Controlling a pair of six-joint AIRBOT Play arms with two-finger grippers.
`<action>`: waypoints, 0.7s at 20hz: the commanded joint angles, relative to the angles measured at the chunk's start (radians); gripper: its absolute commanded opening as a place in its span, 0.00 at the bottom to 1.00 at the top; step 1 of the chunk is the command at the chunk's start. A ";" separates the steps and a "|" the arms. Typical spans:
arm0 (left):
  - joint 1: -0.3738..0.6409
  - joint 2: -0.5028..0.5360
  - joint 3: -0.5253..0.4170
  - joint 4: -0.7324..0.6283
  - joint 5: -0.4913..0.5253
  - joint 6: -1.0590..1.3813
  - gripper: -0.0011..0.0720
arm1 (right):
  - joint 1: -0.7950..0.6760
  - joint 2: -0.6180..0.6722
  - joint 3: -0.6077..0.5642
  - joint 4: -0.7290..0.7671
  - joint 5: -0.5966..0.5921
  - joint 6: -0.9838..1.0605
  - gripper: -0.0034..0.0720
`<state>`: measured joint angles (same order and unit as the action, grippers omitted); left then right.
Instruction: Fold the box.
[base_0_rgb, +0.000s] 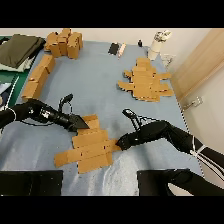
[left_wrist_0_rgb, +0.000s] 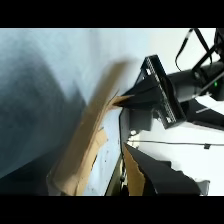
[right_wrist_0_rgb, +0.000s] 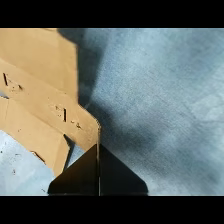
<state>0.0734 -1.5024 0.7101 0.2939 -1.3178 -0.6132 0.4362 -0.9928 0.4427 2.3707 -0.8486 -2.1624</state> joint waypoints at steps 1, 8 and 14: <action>-0.007 -0.006 0.000 -0.008 -0.028 0.035 0.73 | 0.001 0.001 0.000 -0.013 0.002 0.000 0.05; -0.010 -0.006 -0.001 0.032 -0.072 0.046 0.36 | 0.000 0.001 0.000 -0.026 0.003 0.000 0.05; -0.012 -0.006 -0.001 0.035 -0.036 0.053 0.33 | 0.000 0.000 0.000 -0.026 0.003 0.000 0.05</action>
<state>0.0616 -1.5078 0.7101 0.3244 -1.3632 -0.5640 0.4362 -0.9928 0.4427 2.3459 -0.8463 -2.1624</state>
